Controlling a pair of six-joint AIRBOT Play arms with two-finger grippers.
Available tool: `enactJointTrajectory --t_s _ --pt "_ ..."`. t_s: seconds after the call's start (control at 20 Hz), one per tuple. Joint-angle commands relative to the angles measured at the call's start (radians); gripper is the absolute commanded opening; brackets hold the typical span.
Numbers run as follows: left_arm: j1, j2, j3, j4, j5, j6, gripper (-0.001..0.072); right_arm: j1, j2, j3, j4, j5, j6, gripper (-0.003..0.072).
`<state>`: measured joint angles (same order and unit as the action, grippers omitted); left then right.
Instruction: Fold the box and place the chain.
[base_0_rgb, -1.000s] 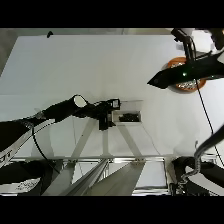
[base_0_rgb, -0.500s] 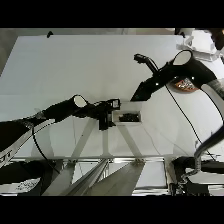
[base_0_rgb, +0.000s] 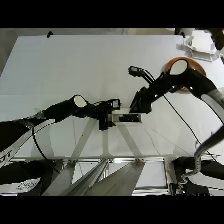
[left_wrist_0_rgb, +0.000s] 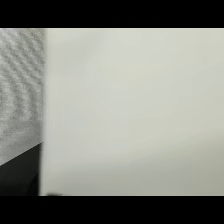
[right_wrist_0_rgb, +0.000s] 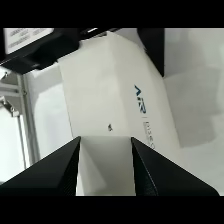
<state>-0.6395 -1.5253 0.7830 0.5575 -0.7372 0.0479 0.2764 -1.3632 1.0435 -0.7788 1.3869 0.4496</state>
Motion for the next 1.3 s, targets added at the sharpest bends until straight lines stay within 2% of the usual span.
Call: enactJointTrajectory --t_s 0.0,0.2,0.35,0.4,0.45,0.6,0.85,0.95,1.2,1.25 --pt "0.000 0.001 0.000 0.000 0.000 0.000 0.0412 0.003 0.104 -0.115 -0.023 -0.115 -0.059 0.0362" --pt "0.000 0.001 0.000 0.000 0.000 0.000 0.0412 0.003 0.112 -0.141 -0.034 -0.124 -0.060 0.0362" --pt "0.000 0.001 0.000 0.000 0.000 0.000 0.0412 0.021 0.112 -0.141 -0.101 -0.132 -0.063 0.0363" --pt "0.000 0.001 0.000 0.000 0.000 0.000 0.0412 0.031 0.112 -0.141 -0.121 -0.139 -0.063 0.0373" --pt "0.000 0.001 0.000 0.000 0.000 0.000 0.0412 0.041 0.112 -0.141 -0.135 -0.151 -0.063 0.0423" --pt "0.000 0.001 0.000 0.000 0.000 0.000 0.0412 0.072 0.112 -0.141 -0.167 -0.186 -0.063 0.0402" --pt "0.000 0.001 0.000 0.000 0.000 0.000 0.0412 0.109 0.112 -0.141 -0.193 -0.198 -0.053 0.0273" --pt "0.000 0.001 0.000 0.000 0.000 0.000 0.0412 0.116 0.112 -0.141 -0.193 -0.198 -0.053 0.0173" --pt "0.000 0.001 0.000 0.000 0.000 0.000 0.0412 0.115 0.112 -0.144 -0.207 -0.192 -0.027 0.0192" --pt "0.000 0.001 0.000 0.000 0.000 0.000 0.0412 0.115 0.112 -0.144 -0.203 -0.172 -0.027 0.0278"
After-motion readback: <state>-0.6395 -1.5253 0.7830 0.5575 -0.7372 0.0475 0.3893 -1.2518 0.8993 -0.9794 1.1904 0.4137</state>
